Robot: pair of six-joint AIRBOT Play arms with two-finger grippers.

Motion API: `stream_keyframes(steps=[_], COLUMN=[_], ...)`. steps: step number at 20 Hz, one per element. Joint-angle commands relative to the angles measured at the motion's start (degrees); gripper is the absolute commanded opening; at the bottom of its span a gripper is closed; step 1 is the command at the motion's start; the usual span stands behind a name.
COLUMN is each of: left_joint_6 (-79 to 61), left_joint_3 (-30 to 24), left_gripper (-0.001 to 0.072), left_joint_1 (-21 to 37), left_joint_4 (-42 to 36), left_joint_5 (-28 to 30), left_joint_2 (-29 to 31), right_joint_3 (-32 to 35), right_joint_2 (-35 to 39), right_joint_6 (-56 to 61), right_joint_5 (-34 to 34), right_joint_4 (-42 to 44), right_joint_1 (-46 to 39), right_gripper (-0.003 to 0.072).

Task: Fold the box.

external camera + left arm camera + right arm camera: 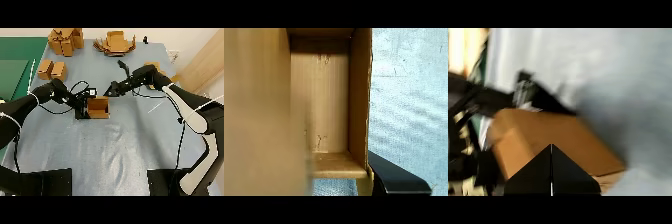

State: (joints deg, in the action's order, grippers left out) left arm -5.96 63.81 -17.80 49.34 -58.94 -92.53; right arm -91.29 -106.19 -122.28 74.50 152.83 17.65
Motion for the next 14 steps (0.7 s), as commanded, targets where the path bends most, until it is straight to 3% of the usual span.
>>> stream_keyframes(steps=[1,6,7,8,9,14], left_joint_6=[0.0,0.0,0.0,0.0,0.0,0.0], left_joint_3=[0.0,0.0,0.0,0.0,0.0,0.0], left_gripper=[0.0105,0.0105,0.0105,0.0105,0.0105,0.0105], left_joint_1=[0.0,0.0,0.0,0.0,0.0,0.0], left_joint_4=[0.0,0.0,0.0,0.0,0.0,0.0], left_joint_5=[-0.1,-0.2,-0.2,-0.2,-0.2,-0.2], left_joint_2=[0.0,0.0,0.0,0.0,0.0,0.0], right_joint_3=[-2.1,-2.1,-2.1,-2.1,-2.1,-2.1], right_joint_2=[0.8,3.7,4.5,5.3,5.9,7.3], right_joint_6=[-8.1,-14.1,-14.1,-14.1,-14.1,-18.1], right_joint_5=[10.4,8.5,7.4,6.3,4.6,-1.0], right_joint_4=[-4.9,-17.8,-22.0,-25.2,-27.2,-29.6], right_joint_1=[3.2,7.3,8.2,9.0,9.6,10.4], right_gripper=[0.0004,0.0031,0.0102,0.0260,0.0338,0.0340])
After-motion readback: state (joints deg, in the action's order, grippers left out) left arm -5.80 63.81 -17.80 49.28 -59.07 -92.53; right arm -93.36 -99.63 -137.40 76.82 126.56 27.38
